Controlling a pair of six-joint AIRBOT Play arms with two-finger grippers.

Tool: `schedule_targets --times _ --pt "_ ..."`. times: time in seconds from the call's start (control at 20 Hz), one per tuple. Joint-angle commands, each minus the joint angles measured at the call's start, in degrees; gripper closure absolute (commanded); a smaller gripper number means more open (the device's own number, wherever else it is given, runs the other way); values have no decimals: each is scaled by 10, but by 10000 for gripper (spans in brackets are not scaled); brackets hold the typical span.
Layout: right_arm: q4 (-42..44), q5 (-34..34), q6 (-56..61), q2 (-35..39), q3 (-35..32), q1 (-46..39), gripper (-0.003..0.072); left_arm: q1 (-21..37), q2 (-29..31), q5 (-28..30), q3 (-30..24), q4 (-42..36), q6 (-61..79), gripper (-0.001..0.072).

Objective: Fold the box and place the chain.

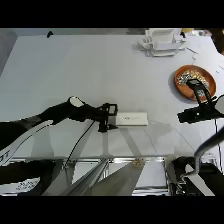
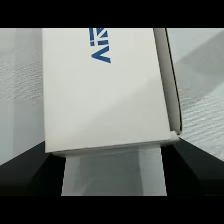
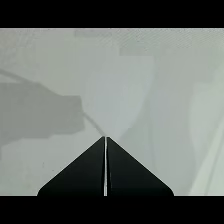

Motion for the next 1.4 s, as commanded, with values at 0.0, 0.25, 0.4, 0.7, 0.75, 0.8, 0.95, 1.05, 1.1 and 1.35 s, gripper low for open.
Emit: schedule_targets --times 0.0,0.25,0.4,0.7,0.75,0.8,0.95,1.05,1.1,1.35 --pt "0 0 0 0 0 0 671 47 71 78 1 52 -160 705" --pt "0 0 0 0 0 0 671 260 212 148 0 276 -487 706" --pt "0 0 0 1 0 0 671 417 230 130 0 378 -657 705" --pt "0 0 0 1 0 0 671 627 183 120 -22 442 -787 706" --pt "0 0 0 1 0 0 671 640 173 120 -29 449 -787 705" --pt "0 0 0 1 0 0 671 650 163 120 -36 457 -787 705" --pt "0 0 0 1 0 0 671 659 135 113 -41 485 -787 374" --pt "0 0 0 1 0 0 671 658 136 110 -41 485 -791 41" --pt "0 0 0 1 0 0 671 658 139 109 -41 485 -802 9" --pt "0 0 0 1 0 0 671 658 181 106 -41 506 -810 8"
